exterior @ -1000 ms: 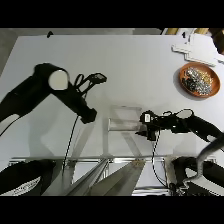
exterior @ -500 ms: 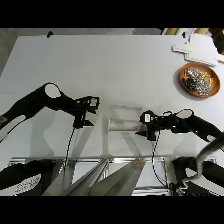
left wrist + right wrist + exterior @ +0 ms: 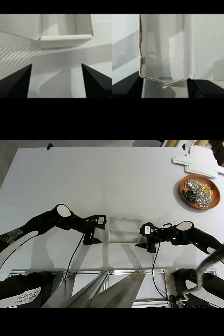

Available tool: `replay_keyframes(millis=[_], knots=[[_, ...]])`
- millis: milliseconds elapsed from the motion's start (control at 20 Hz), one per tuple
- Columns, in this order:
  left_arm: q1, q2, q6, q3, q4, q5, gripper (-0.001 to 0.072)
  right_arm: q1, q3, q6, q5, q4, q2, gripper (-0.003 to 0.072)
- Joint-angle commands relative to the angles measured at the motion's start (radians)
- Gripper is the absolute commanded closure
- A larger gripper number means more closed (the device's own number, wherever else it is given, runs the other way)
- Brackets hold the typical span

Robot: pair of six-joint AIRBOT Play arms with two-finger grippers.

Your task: Fold the box and place the chain.

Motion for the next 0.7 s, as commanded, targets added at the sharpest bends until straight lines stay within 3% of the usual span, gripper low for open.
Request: replay_keyframes(millis=[0, 650], knots=[[-0.019, 0.011, 0.062, -0.051, -0.048, 0.057, 0.0009, 0.000, 0.001, 0.000, 0.000, 0.000, 0.001, 0.0275], [-0.055, 0.006, 0.147, -0.051, -0.209, 0.113, 0.0003, 0.000, 0.001, 0.000, 0.000, 0.000, 0.001, 0.0275]])
